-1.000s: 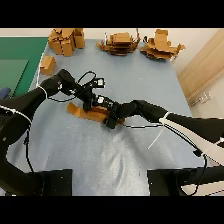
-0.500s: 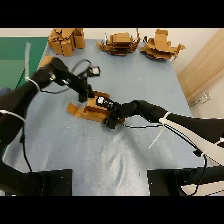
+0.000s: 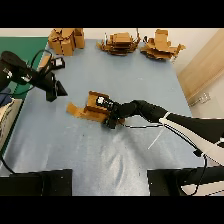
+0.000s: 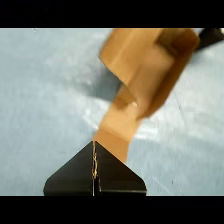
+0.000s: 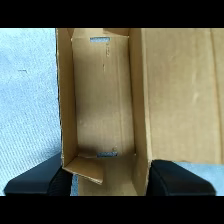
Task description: Fold the box.
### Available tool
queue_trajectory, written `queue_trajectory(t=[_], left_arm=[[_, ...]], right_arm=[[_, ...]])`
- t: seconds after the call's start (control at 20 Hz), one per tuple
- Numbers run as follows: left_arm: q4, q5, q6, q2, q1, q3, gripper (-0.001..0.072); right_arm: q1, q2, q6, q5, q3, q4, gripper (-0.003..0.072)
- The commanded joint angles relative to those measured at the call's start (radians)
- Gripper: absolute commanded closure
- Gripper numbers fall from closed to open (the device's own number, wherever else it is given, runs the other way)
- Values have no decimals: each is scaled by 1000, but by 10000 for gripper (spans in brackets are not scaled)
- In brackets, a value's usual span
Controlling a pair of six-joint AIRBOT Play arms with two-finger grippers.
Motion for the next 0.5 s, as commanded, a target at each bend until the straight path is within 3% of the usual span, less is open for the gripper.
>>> queue_trajectory(t=[0.0,0.05,0.1,0.4,0.45], left_arm=[[66,56,138,18,-50,-98,380],[68,105,141,18,-84,-115,120],[68,151,141,18,-115,-129,14],[160,182,202,-4,-237,-146,16],[161,177,202,-12,-241,-149,58]], right_arm=[[0,-1,0,1,1,0,105],[0,-1,0,2,1,0,105],[0,-1,0,2,1,0,105],[0,-1,0,1,1,0,106],[0,-1,0,1,1,0,106]])
